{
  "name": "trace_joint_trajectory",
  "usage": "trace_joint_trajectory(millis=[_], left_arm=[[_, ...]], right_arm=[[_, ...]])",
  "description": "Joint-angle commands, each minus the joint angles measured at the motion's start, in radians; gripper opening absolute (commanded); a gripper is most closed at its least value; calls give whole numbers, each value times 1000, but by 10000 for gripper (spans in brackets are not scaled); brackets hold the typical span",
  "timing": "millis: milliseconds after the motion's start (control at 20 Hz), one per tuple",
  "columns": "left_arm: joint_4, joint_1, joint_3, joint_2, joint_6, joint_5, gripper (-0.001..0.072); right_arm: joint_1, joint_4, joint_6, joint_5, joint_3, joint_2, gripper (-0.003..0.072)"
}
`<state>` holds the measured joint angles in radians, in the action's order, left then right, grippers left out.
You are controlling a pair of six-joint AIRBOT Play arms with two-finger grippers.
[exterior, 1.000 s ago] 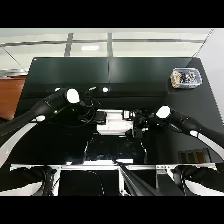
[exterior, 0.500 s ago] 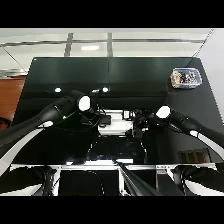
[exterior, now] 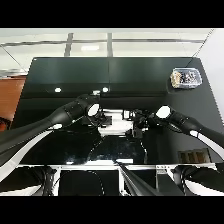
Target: Fold the box and place the chain.
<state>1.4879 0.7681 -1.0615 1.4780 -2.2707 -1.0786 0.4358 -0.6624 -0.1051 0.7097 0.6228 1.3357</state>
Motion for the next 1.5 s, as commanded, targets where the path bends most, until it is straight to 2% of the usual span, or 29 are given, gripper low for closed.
trace_joint_trajectory(millis=[0, 100, 150, 200, 300, 500, 600, 650, 800, 850, 900, 950, 1000, 1450], left_arm=[[15, 3, -49, 35, -38, -23, 356], [16, 3, -80, 57, -46, -52, 350], [16, 3, -85, 65, -69, -64, 328], [18, 3, -84, 72, -74, -81, 276], [19, 8, -83, 83, -74, -121, 278], [18, 13, -83, 86, -74, -98, 274], [18, 13, -83, 86, -71, -99, 80], [18, 13, -83, 86, -70, -100, 29], [18, 13, -83, 87, -70, -100, 29], [18, 13, -83, 86, -71, -100, 42], [18, 13, -83, 86, -70, -103, 162], [18, 13, -84, 86, -71, -106, 337], [21, 13, -84, 86, -70, -109, 414], [26, 13, -84, 69, -59, -102, 414]], right_arm=[[0, 0, 0, 1, 0, 1, 429], [0, 0, 0, 1, 0, 1, 429], [0, 0, 0, 1, 0, 1, 430], [0, 0, 0, 1, 0, 1, 430], [0, 0, 0, 1, 0, 1, 429], [0, 0, 0, 1, 0, 1, 430], [0, 0, 0, 1, 0, 1, 430], [0, 0, 0, 1, 0, 1, 430], [0, 0, 0, 1, 0, 1, 429], [0, 0, 0, 1, 0, 1, 430], [0, 0, 0, 1, 0, 1, 429], [0, 0, 0, 1, 0, 1, 430], [0, 0, 0, 1, 0, 1, 429], [0, 0, 0, 1, 0, 1, 430]])
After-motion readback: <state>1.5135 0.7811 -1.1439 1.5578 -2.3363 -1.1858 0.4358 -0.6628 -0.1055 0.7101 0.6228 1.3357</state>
